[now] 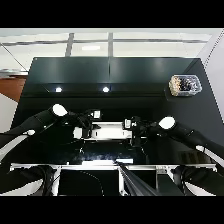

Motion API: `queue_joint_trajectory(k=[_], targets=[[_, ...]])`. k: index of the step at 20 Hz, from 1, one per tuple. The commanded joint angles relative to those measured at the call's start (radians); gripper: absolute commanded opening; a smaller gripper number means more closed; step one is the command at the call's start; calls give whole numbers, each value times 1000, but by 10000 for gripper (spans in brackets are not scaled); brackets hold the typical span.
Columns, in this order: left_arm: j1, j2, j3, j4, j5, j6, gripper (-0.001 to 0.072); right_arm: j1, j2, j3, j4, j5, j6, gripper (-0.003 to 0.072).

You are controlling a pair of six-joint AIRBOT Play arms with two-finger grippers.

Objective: Fold the box and place the chain.

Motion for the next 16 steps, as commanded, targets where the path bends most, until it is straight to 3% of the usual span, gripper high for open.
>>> queue_joint_trajectory(k=[1,16], targets=[[-1,-1,0,0,2,-1,29,16,-13,2,-17,-34,5,703],[-1,-1,0,0,2,-1,29,73,-42,22,-128,-87,114,702]])
